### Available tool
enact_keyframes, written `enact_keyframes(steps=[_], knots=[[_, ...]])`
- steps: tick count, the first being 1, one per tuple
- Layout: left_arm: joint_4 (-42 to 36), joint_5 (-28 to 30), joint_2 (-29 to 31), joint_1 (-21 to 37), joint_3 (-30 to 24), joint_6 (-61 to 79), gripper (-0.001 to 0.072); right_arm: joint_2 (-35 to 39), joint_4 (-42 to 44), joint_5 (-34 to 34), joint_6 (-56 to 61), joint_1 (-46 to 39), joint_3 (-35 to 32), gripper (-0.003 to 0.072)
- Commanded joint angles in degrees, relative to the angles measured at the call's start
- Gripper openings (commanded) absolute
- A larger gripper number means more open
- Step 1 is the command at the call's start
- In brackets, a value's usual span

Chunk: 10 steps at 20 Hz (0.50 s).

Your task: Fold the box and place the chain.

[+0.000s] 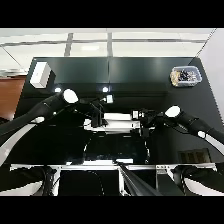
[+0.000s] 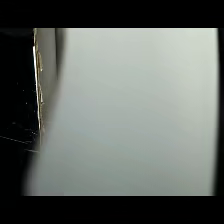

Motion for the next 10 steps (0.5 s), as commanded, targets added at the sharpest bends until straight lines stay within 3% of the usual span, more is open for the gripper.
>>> enact_keyframes(steps=[1, 3, 4, 5, 6, 8, 10], knots=[[10.3, -6.7, 4.3, 2.3, 0.0, -14.5, 0.0713, 0.0, 0.0, 0.2, 0.0, 0.0, 0.0, 0.0412], [13.0, -13.0, 6.2, 3.5, 0.0, -19.8, 0.0643, 0.0, 0.0, 0.2, 0.0, 0.0, 0.0, 0.0412], [12.1, -15.8, 6.7, 3.9, 0.0, -22.1, 0.0455, 0.0, 0.0, 0.2, 0.0, 0.0, 0.0, 0.0412], [9.5, -19.1, 6.9, 4.2, 0.0, -23.6, 0.0163, 0.0, 0.0, 0.2, 0.0, 0.0, 0.0, 0.0412], [5.9, -22.8, 6.7, 4.1, -0.1, -23.4, 0.0024, 0.0, 0.0, 0.2, 0.0, 0.0, 0.0, 0.0412], [-2.8, -24.2, 6.2, 3.0, -1.6, -23.3, 0.0023, 0.0, 0.0, 0.1, 0.0, 0.0, 0.0, 0.0412], [-10.4, -18.2, 5.7, 0.2, -4.3, -22.9, 0.0023, 0.0, 0.0, 0.1, 0.0, 0.0, 0.0, 0.0412]])
